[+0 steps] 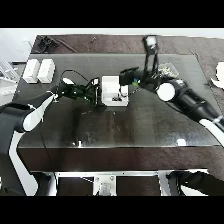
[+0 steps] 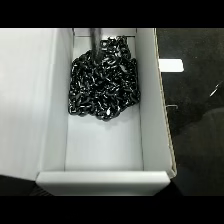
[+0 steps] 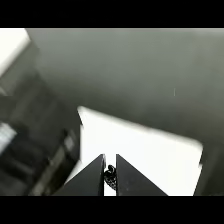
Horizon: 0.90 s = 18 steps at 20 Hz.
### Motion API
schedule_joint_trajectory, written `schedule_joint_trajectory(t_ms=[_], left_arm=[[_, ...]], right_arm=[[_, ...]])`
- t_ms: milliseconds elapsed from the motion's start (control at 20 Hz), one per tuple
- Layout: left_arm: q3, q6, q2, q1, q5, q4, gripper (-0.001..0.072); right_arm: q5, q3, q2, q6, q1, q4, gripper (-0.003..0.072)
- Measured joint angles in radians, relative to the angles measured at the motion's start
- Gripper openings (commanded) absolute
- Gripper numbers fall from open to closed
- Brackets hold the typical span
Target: Fold the box and place the chain.
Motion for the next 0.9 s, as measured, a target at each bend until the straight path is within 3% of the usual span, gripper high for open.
schedule_joint_trajectory(t_ms=[100, 200, 250, 600, 700, 900], left_arm=[[0.0, 0.0, 0.0, 0.0, 0.0, 0.0, 0.0524], [0.0, 0.0, 0.0, 0.0, 0.0, 0.0, 0.0524], [0.0, 0.0, 0.0, 0.0, 0.0, 0.0, 0.0524], [0.0, 0.0, 0.0, 0.0, 0.0, 0.0, 0.0524], [0.0, 0.0, 0.0, 0.0, 0.0, 0.0, 0.0524], [0.0, 0.0, 0.0, 0.0, 0.0, 0.0, 0.0524]], right_arm=[[-0.003, -0.035, -0.054, 0.003, 0.0, 0.012, 0.0054], [-0.006, -0.057, -0.098, 0.004, 0.0, 0.021, 0.0403], [-0.008, -0.063, -0.112, 0.004, -0.002, 0.023, 0.0472], [-0.016, -0.075, -0.113, 0.0, -0.117, 0.024, 0.0477], [-0.032, -0.076, -0.119, 0.007, -0.19, 0.023, 0.0546], [-0.105, -0.053, -0.197, 0.048, -0.319, 0.022, 0.0546]])
